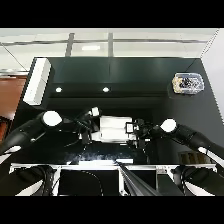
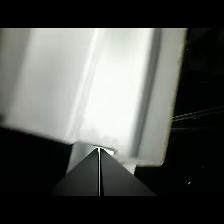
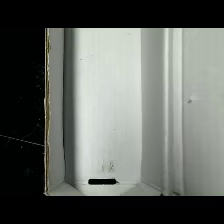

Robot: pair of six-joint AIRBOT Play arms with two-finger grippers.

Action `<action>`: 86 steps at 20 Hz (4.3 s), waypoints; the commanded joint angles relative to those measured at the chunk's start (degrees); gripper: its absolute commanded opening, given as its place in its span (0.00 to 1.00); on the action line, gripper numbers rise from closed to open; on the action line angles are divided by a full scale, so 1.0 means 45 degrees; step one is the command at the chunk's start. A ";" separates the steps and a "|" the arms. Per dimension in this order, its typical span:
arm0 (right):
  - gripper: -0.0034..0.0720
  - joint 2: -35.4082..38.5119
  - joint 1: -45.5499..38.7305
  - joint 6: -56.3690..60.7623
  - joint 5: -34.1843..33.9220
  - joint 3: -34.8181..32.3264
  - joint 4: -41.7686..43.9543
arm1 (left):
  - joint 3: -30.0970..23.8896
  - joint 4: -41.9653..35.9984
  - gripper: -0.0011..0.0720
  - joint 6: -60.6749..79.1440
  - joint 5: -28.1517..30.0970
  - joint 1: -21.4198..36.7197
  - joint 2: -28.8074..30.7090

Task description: Fold the box and place the chain.

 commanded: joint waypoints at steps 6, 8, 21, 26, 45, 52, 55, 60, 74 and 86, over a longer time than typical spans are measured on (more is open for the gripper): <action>0.36 0.0000 0.0015 0.0019 0.0010 -0.0010 0.0015 | -0.0141 0.4663 0.05 -0.9666 -0.1962 0.4663 0.1914; 0.36 0.0000 0.0015 0.0019 0.0010 -0.0010 0.0015 | -0.0675 0.4541 0.05 -1.3294 -0.2030 0.5872 0.1617; 0.36 0.0000 0.0015 0.0019 0.0010 -0.0010 0.0015 | -0.1384 -0.2375 0.05 -1.0108 -0.2594 0.4634 -0.3235; 0.36 0.0000 0.0015 0.0019 0.0010 -0.0010 0.0015 | -0.0763 -0.3308 0.11 -0.8184 -0.2948 0.3687 -0.3254; 0.36 0.0000 0.0015 0.0019 0.0010 -0.0010 0.0015 | 0.1870 -0.0486 0.88 -1.3308 -0.3104 0.0767 -0.2137; 0.36 0.0000 0.0015 0.0019 0.0005 -0.0010 0.0015 | 0.2093 0.2856 0.88 -1.7087 -0.1234 -0.1433 -0.1943; 0.36 0.0000 0.0015 0.0019 0.0010 -0.0010 0.0015 | 0.2370 0.3963 0.88 -1.8331 -0.1005 -0.2035 -0.2239; 0.36 0.0000 0.0015 0.0019 0.0005 -0.0010 0.0015 | 0.3157 0.6659 0.88 -2.1075 -0.1535 -0.3036 -0.2487; 0.36 0.0000 0.0015 0.0015 0.0015 -0.0010 0.0010 | 0.4129 0.9685 0.56 -2.5772 -0.2458 -0.5387 -0.3939; 0.35 0.0000 0.0015 0.0019 0.0015 -0.0010 0.0015 | 0.4138 0.9287 0.05 -2.6287 -0.1899 -0.5430 -0.3939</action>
